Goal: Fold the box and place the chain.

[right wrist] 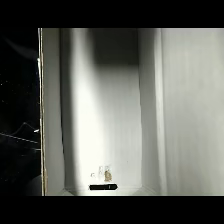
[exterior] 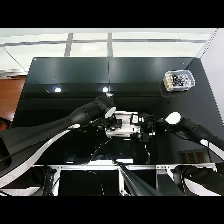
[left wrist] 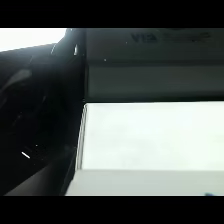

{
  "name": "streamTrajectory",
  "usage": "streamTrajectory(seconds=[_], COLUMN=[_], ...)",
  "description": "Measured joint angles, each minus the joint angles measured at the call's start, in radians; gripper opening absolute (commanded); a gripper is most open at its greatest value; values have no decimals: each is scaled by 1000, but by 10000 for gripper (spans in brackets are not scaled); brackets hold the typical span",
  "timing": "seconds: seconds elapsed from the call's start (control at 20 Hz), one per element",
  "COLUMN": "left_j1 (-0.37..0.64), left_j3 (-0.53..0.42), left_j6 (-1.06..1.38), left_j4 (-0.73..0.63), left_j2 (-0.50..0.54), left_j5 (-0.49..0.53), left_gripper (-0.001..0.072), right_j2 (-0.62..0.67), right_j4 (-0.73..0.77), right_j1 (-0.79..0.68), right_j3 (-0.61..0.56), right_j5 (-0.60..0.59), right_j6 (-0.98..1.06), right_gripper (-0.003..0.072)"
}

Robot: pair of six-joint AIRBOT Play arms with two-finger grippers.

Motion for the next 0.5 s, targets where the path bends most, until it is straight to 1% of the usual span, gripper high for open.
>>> streamTrajectory(seconds=[0.05, 0.15, 0.5], left_j1=[0, 0, 0], left_j3=[0, 0, 0], left_j6=[-4, -11, -14], left_j4=[0, 1, 3], left_j2=[0, 0, 0], left_j5=[0, -3, -3], left_gripper=[328, 19, 23], right_j2=[0, 0, 0], right_j4=[0, 1, 2], right_j1=[0, 0, 0], right_j3=[0, 0, 0], right_j5=[0, 0, -1], right_j6=[0, 3, 3], right_gripper=[187, 187, 187])
